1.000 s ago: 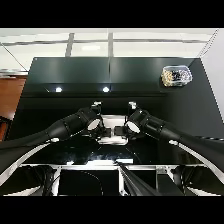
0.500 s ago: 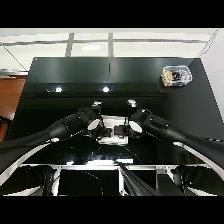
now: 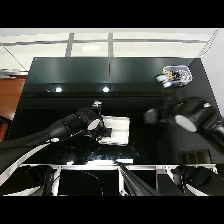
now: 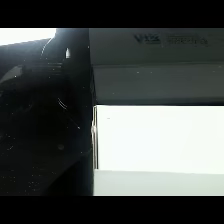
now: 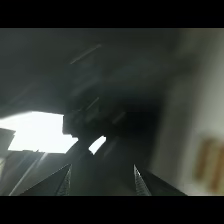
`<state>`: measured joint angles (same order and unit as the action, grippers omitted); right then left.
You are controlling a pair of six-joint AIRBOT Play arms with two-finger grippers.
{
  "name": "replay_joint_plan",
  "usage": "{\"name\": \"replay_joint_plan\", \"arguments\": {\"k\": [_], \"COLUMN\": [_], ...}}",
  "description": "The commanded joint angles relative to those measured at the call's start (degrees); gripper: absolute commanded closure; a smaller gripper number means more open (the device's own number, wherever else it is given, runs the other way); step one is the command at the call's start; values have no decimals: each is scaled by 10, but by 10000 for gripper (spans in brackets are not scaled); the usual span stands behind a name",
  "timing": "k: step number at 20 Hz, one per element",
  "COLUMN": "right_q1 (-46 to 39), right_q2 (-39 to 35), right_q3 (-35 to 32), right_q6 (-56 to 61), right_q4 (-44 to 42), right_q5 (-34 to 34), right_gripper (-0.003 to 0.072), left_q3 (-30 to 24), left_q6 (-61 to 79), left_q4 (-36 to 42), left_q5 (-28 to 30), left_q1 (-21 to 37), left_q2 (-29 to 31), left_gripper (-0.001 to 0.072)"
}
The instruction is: Fold the box and place the chain.
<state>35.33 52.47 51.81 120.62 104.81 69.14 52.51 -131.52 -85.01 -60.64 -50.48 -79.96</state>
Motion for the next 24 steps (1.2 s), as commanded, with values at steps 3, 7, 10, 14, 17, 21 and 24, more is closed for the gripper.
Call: {"name": "replay_joint_plan", "arguments": {"k": [3, 7, 10, 14, 17, 21, 24], "right_q1": [-255, -363, -404, -410, -408, -407, -401], "right_q2": [80, 262, 415, 523, 558, 577, 593], "right_q3": [-11, 157, 352, 486, 508, 508, 508], "right_q6": [-30, -95, -28, 37, 43, 44, 44], "right_q4": [-3, -211, -272, -253, -255, -255, -260], "right_q5": [-275, -270, -118, -85, -85, -83, -90], "right_gripper": [-34, -34, -34, 53, 75, 75, 75], "left_q3": [0, 0, 0, 0, 0, 0, 0], "left_q6": [-1, -1, -1, -1, -1, -1, 0], "left_q4": [0, 0, 0, 0, 0, 0, 0], "left_q5": [6, 4, 4, 7, 6, 6, 6], "left_q1": [0, 0, 0, 0, 0, 0, 0], "left_q2": [0, 0, 0, 0, 0, 0, 0], "left_gripper": [679, 679, 679, 679, 679, 679, 679]}}
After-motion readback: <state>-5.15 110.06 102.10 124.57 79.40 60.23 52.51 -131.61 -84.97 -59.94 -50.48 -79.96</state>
